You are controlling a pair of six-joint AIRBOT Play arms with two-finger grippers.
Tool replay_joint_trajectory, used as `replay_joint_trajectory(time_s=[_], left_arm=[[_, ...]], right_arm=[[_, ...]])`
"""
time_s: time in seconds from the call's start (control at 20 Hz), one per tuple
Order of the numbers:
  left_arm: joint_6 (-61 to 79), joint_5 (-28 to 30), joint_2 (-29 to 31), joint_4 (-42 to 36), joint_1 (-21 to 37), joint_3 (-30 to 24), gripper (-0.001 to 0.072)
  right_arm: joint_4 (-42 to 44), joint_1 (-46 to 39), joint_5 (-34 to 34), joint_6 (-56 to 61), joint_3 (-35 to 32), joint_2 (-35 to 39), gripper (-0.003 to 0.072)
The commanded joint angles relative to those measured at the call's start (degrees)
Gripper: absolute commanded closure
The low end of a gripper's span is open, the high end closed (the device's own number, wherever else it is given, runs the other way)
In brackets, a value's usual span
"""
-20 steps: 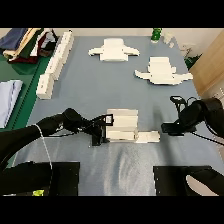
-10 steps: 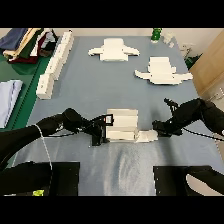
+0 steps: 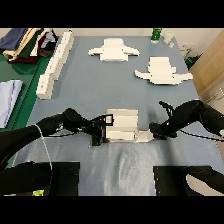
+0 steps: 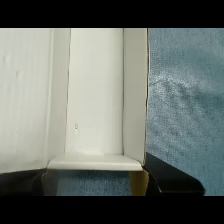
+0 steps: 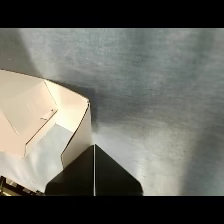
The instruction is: Fold the box.
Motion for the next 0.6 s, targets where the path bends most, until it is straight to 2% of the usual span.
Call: replay_joint_trajectory(time_s=[0.0,0.55], left_arm=[[0.00,0.00,0.04,0.00,0.00,0.00,0.0322],[0.00,0.00,0.04,0.00,0.00,0.00,0.0322]], right_arm=[[1.95,0.17,2.05,-1.84,-0.22,-0.70,0.0684],[5.42,0.17,3.13,-3.28,-0.22,-0.63,0.0684]])
